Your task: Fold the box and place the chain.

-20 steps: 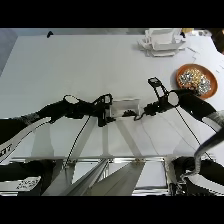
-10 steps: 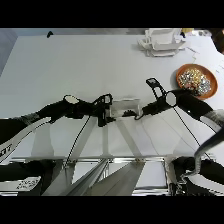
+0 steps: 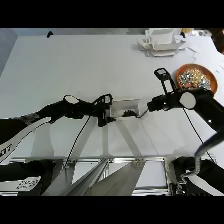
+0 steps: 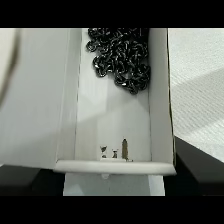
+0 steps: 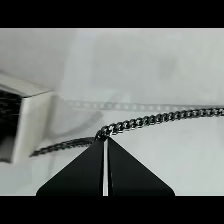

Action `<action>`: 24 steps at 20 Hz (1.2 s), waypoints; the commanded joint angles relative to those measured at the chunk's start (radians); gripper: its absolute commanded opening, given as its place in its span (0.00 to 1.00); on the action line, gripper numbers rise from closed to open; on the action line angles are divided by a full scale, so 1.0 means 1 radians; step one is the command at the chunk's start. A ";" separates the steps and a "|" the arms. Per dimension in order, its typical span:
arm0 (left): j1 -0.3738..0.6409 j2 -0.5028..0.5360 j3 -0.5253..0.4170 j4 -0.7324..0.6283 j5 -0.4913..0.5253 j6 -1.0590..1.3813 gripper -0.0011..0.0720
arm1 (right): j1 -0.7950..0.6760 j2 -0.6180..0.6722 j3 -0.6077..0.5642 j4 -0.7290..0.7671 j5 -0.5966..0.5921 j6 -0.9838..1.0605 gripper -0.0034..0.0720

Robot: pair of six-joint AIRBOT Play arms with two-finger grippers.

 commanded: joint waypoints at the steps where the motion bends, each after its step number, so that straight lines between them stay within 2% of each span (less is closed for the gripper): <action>1: 0.000 0.001 0.000 0.000 0.000 0.000 0.36 | 0.001 0.106 0.001 0.207 0.020 -0.147 0.06; 6: 0.000 0.001 0.000 0.000 0.000 0.000 0.36 | 0.002 0.169 0.001 0.527 0.091 -0.325 0.06; 9: 0.000 0.001 0.000 0.000 0.000 0.000 0.36 | 0.017 0.169 0.001 0.654 0.093 -0.413 0.06; 16: 0.000 0.001 0.000 0.000 0.000 0.000 0.36 | 0.116 0.167 0.001 0.657 -0.058 -0.425 0.06; 20: 0.000 0.001 0.000 0.000 0.000 0.000 0.36 | 0.130 0.121 0.001 0.557 -0.063 -0.392 0.06; 24: 0.000 0.001 0.000 0.000 0.000 0.000 0.36 | 0.135 -0.003 -0.014 0.504 -0.037 -0.365 0.06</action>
